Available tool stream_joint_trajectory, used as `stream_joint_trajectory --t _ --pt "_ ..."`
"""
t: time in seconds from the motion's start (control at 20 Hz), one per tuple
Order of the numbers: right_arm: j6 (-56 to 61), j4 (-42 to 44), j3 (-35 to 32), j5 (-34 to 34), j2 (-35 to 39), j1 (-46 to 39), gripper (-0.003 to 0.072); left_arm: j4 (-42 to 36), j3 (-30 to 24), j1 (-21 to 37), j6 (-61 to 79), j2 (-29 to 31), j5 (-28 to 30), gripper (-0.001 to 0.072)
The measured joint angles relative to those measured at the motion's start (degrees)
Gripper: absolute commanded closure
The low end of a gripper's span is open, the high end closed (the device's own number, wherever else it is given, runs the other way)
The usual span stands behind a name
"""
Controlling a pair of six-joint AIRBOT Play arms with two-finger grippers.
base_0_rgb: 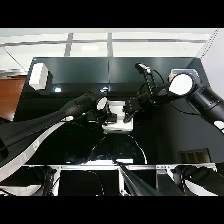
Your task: Fold the box and place the chain.
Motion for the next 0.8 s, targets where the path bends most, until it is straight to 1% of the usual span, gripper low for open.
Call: stream_joint_trajectory --t 0.15,0.3,0.4,0.45,0.5,0.55,0.65,0.8 --pt "-0.15 -0.09 -0.33 0.48 0.44 -1.14 0.0361 0.00 0.00 0.00 -0.09 0.00 -0.02 0.0682" --pt "-2.23 -0.55 -0.63 3.82 2.62 -5.27 0.0361 0.00 0.00 0.00 0.02 0.00 -0.02 0.0682" --pt "-5.70 -1.64 -2.43 5.86 5.11 -8.90 0.0360 0.00 0.00 0.00 0.02 0.00 -0.02 0.0682" --pt "-8.37 -2.38 -4.15 6.16 6.34 -10.69 0.0337 -0.02 0.00 0.00 0.02 0.00 -0.04 0.0682" --pt "-11.39 -3.15 -6.14 5.99 7.15 -12.13 0.0045 0.00 0.00 0.02 0.02 0.00 -0.04 0.0682" --pt "-15.17 -4.04 -8.70 5.11 7.74 -13.29 -0.0029 0.00 0.00 0.00 0.02 0.00 -0.04 0.0682" --pt "-25.16 -4.68 -13.81 0.66 8.24 -14.23 -0.0022 0.00 0.00 0.00 0.02 0.00 -0.07 0.0682" --pt "-46.45 -4.52 -19.26 -7.15 6.75 -14.10 -0.0016 -0.02 0.00 0.00 0.02 0.00 -0.09 0.0682"
